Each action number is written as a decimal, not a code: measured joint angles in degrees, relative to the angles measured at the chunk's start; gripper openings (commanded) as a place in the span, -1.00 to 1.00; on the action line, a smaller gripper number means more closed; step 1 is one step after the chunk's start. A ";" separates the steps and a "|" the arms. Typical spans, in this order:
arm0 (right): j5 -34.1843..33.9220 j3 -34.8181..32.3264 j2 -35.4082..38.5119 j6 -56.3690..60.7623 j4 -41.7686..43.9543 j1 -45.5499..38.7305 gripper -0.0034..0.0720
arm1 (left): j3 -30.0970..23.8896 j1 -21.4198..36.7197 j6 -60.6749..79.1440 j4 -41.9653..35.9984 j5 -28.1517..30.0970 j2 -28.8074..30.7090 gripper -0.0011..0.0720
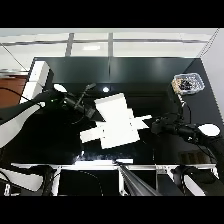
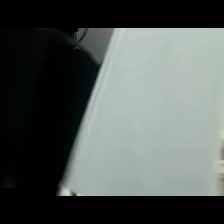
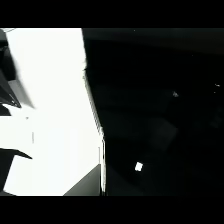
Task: Fold the box and place the chain.
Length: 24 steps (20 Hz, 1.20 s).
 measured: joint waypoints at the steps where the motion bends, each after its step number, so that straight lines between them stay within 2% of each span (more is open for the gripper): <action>1: 0.00 0.00 0.00 0.00 -0.07 0.00 -0.88 | 0.11 -0.13 0.98 -0.04 -0.26 -0.17 -0.82; 2: -0.02 0.00 0.00 -0.02 -0.31 0.00 -0.83 | 0.17 -0.26 2.05 -0.09 -0.52 -0.35 -0.90; 4: -0.13 0.00 0.00 0.02 -1.16 -0.02 0.72 | 0.33 -0.31 3.89 -0.22 -0.63 -0.50 -0.90; 9: 1.29 2.05 0.00 2.08 -3.45 -3.63 0.77 | 0.42 -0.61 6.99 0.85 -0.66 0.50 -0.92; 12: 4.81 6.95 0.00 2.54 -9.09 -7.41 0.77 | 0.13 -3.32 7.67 4.07 0.59 4.94 -0.92; 14: 7.54 10.69 0.00 2.64 -15.28 -8.81 0.77 | -1.18 -6.05 9.64 5.64 4.17 9.73 -0.91; 18: 12.76 14.38 0.00 -0.90 -26.95 -9.60 0.77 | -6.99 -9.46 21.20 4.61 16.31 17.42 -0.91; 21: 14.16 14.99 0.00 -6.25 -31.45 -7.69 0.77 | -9.73 -10.19 27.52 5.95 20.48 19.15 -0.91; 24: 12.24 14.67 -0.11 -11.41 -33.62 -3.63 0.77 | -10.80 -10.43 30.71 7.67 23.54 18.71 -0.91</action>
